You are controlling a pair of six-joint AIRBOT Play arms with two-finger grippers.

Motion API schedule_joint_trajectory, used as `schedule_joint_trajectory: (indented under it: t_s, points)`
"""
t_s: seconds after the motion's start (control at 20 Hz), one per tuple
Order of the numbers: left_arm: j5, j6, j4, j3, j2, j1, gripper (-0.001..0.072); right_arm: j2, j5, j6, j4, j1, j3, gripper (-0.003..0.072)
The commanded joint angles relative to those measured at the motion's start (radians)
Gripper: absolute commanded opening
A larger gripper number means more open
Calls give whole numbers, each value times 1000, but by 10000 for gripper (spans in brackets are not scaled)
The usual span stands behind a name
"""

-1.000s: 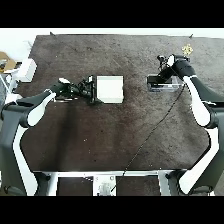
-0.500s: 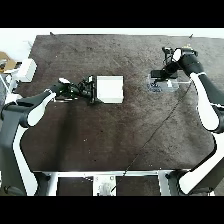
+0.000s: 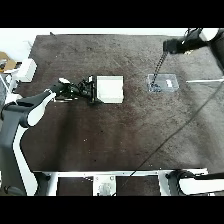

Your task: Fold the box and place the chain.

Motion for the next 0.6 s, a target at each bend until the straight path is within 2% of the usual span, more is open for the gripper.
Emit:
schedule_joint_trajectory:
  t_s: [0.0,0.2,0.55]
  points:
    - [0,0,0,0,-1,0,226,147,-143,-41,-1,62,1,2]
    - [0,0,0,0,-1,0,226,246,-243,-100,-5,171,1,2]
    - [0,0,0,0,-1,0,226,261,-250,-158,-3,357,-31,1]
